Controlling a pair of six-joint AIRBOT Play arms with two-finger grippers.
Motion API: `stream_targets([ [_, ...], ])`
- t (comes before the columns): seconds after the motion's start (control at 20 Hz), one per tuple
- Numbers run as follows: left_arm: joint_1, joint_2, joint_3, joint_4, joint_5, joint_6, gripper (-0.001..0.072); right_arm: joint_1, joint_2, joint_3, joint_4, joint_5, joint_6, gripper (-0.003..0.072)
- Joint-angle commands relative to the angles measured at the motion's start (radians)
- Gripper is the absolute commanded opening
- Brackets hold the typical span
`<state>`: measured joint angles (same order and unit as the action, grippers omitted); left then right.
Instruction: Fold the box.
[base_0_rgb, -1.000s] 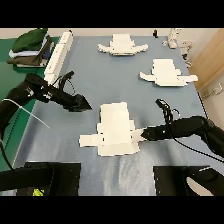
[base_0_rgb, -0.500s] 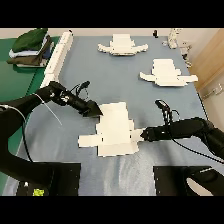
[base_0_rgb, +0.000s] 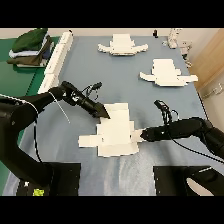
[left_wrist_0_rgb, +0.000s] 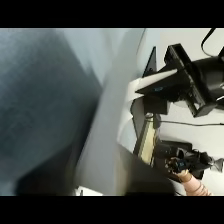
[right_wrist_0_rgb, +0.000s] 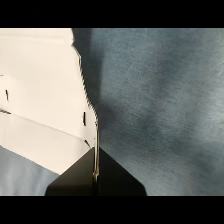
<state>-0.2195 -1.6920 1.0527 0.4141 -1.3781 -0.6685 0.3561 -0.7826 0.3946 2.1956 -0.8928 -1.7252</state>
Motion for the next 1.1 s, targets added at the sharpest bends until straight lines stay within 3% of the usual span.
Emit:
stream_targets([
  [0.0, -0.014, -0.006, 0.013, 0.058, -0.027, 0.026, 0.0205, 0.001, -0.004, 0.0, 0.0, -0.003, 0.0, 0.0],
  [0.2, -0.014, -0.006, 0.014, 0.092, -0.03, 0.026, 0.0204, 0.001, -0.004, -0.001, 0.0, -0.004, 0.0, 0.0],
  [0.3, -0.014, -0.006, 0.014, 0.092, -0.039, 0.042, 0.0083, 0.001, -0.004, -0.001, 0.0, -0.003, 0.0, 0.0],
  [0.4, -0.014, -0.006, 0.014, 0.092, -0.056, 0.052, 0.0063, 0.001, -0.004, -0.001, 0.0, -0.003, 0.0, 0.0],
  [0.45, -0.014, -0.006, 0.014, 0.091, -0.061, 0.059, 0.0016, 0.001, -0.004, -0.001, 0.0, -0.003, 0.0, 0.0],
  [0.55, -0.014, -0.006, 0.014, 0.09, -0.062, 0.066, 0.0016, 0.001, -0.004, -0.001, 0.0, -0.002, 0.0, 0.0],
  [0.6, -0.014, -0.006, 0.014, 0.086, -0.064, 0.079, 0.0016, 0.001, -0.004, -0.001, 0.0, -0.001, 0.0, 0.0032],
  [0.7, -0.014, -0.006, 0.014, 0.064, -0.063, 0.077, 0.0016, 0.0, -0.004, -0.001, -0.008, 0.006, -0.002, 0.0231],
  [0.85, -0.014, -0.006, 0.015, 0.023, -0.062, 0.078, 0.0016, -0.012, -0.003, 0.021, -0.191, 0.005, 0.039, 0.0246],
  [1.05, -0.021, 0.011, 0.047, 0.008, -0.07, 0.247, 0.0014, -0.02, -0.004, 0.08, -0.62, -0.013, 0.348, 0.0244],
])
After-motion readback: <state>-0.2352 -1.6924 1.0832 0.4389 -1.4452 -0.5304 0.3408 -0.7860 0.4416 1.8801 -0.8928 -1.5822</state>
